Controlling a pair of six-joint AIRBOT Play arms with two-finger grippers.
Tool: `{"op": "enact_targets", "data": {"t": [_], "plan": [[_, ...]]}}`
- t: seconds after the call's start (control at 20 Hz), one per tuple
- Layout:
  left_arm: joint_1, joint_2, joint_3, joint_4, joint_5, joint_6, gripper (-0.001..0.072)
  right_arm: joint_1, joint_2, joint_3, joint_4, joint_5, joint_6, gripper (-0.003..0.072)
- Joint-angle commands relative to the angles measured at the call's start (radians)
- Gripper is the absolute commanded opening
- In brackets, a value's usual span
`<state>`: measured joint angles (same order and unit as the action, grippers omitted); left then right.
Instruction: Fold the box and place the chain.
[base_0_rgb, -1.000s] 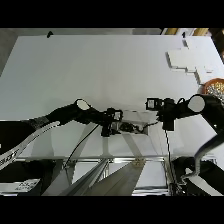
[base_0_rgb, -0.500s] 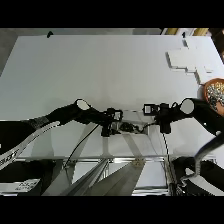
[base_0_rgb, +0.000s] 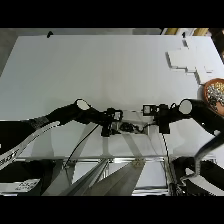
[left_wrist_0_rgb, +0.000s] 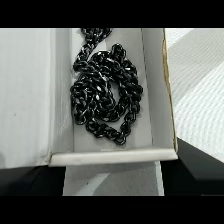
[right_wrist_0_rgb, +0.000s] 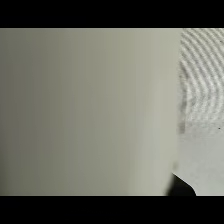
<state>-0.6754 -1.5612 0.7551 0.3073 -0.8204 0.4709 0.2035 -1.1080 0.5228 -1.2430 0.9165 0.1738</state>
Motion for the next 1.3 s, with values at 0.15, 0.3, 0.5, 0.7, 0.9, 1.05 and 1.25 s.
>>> {"op": "enact_targets", "data": {"t": [0.15, 0.3, 0.5, 0.7, 0.9, 1.05, 1.25], "plan": [[0.001, 0.000, 0.001, 0.000, 0.000, 0.000, 0.0134, 0.000, 0.001, -0.041, -0.008, -0.050, -0.003, 0.0136], [0.001, 0.000, 0.001, 0.000, 0.000, 0.000, 0.0134, 0.000, 0.039, -0.041, -0.055, -0.027, 0.002, 0.0023], [0.001, 0.000, 0.001, 0.000, 0.000, 0.000, 0.0134, 0.000, 0.183, -0.041, -0.081, 0.035, 0.009, 0.0022], [0.001, 0.000, 0.001, 0.000, 0.001, 0.000, 0.0134, 0.000, 0.356, -0.041, -0.031, 0.117, 0.063, 0.0022], [0.001, 0.000, 0.001, 0.000, -0.002, 0.000, 0.0134, 0.000, 0.491, -0.041, 0.269, 0.232, 0.062, 0.0023], [0.000, 0.000, 0.001, 0.000, -0.007, 0.000, 0.0134, 0.000, 0.507, -0.047, 0.573, 0.285, 0.061, 0.0024], [0.001, 0.000, 0.001, 0.000, -0.006, 0.000, 0.0134, 0.001, 0.500, -0.068, 0.692, 0.196, 0.054, 0.0024]]}}
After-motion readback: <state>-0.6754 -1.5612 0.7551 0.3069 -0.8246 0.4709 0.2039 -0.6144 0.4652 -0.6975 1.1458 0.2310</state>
